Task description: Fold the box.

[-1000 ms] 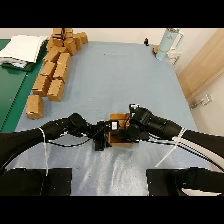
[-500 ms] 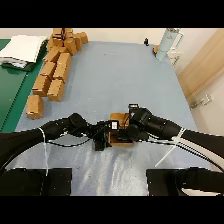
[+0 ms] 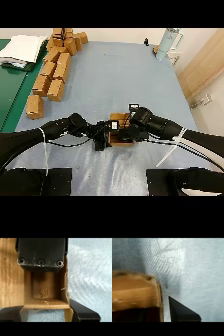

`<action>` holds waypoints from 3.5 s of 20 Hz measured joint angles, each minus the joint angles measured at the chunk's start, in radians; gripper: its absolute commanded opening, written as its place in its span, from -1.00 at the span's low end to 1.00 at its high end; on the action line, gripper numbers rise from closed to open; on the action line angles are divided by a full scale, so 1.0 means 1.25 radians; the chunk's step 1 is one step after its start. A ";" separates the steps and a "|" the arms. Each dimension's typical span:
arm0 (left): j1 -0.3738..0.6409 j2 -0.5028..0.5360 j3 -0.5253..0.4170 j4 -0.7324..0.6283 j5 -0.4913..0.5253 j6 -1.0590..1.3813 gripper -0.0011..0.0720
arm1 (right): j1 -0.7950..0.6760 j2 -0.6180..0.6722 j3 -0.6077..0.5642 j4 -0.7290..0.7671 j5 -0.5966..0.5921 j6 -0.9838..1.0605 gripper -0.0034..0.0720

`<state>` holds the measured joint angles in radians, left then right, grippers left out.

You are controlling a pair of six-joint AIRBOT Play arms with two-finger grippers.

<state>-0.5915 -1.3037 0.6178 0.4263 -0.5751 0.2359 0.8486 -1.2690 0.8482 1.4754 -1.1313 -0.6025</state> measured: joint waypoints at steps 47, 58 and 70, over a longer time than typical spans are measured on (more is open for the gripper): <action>0.000 0.000 0.000 0.000 0.000 0.000 0.30 | -0.468 -0.043 0.043 0.676 -0.061 -1.358 -0.91; 0.000 0.000 0.000 0.000 0.000 0.001 0.30 | -0.263 0.238 -0.170 0.613 0.193 -1.444 -0.91; 0.000 0.000 0.000 0.000 0.000 0.000 0.30 | -0.006 0.368 -0.292 0.275 0.441 -1.388 -0.89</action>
<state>-0.5915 -1.3033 0.6178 0.4259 -0.5755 0.2363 0.8413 -0.8089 0.4828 1.8194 -0.5800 -2.3371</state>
